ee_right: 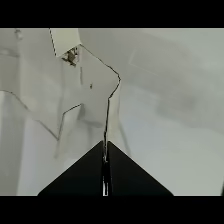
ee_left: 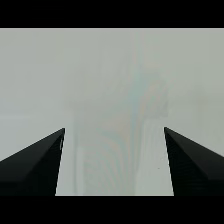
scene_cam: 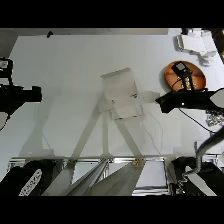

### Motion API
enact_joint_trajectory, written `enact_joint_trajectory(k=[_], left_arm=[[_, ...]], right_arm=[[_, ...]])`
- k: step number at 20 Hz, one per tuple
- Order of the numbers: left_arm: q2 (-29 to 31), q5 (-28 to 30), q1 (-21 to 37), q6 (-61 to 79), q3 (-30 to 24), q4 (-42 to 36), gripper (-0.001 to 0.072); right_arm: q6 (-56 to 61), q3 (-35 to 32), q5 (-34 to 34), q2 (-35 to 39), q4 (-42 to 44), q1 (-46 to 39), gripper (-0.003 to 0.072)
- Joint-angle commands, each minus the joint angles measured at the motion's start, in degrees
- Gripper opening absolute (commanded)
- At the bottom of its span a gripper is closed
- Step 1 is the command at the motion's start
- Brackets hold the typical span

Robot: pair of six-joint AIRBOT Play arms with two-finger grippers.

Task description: Fold the box and place the chain.

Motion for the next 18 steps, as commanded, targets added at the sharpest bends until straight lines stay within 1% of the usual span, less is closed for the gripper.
enact_joint_trajectory(k=[1, 3, 4, 6, 8, 10, 12, 18], left_arm=[[0.00, 0.02, 0.00, 0.02, 0.00, 0.02, 0.0695], [0.00, 0.02, 0.02, 0.02, 0.00, 0.00, 0.0695], [0.00, 0.02, 0.02, 0.02, 0.00, 0.02, 0.0695], [0.00, 0.02, 0.00, 0.02, 0.00, 0.02, 0.0695], [0.00, 0.02, 0.00, 0.02, 0.00, 0.02, 0.0695], [0.00, 0.02, 0.02, 0.02, 0.00, 0.02, 0.0695], [0.00, 0.02, 0.00, 0.02, 0.00, 0.00, 0.0695], [0.00, 0.09, 0.00, -0.17, 0.00, 0.00, 0.0695]], right_arm=[[-10.93, -8.87, -12.31, 0.50, 16.13, 2.64, 0.0008], [-14.60, -14.75, -21.31, 0.50, 22.51, 6.23, 0.0008], [-15.02, -17.11, -25.29, 0.50, 23.85, 8.04, 0.0008], [-14.95, -20.90, -31.85, 0.48, 24.92, 11.47, 0.0008], [-14.91, -23.21, -36.13, 0.50, 27.54, 14.12, 0.0008], [-14.84, -24.46, -38.29, 0.48, 28.74, 16.31, 0.0008], [-14.80, -24.52, -38.34, 0.50, 29.11, 17.51, 0.0008], [-14.80, -24.50, -37.99, 0.50, 29.53, 17.59, 0.0013]])
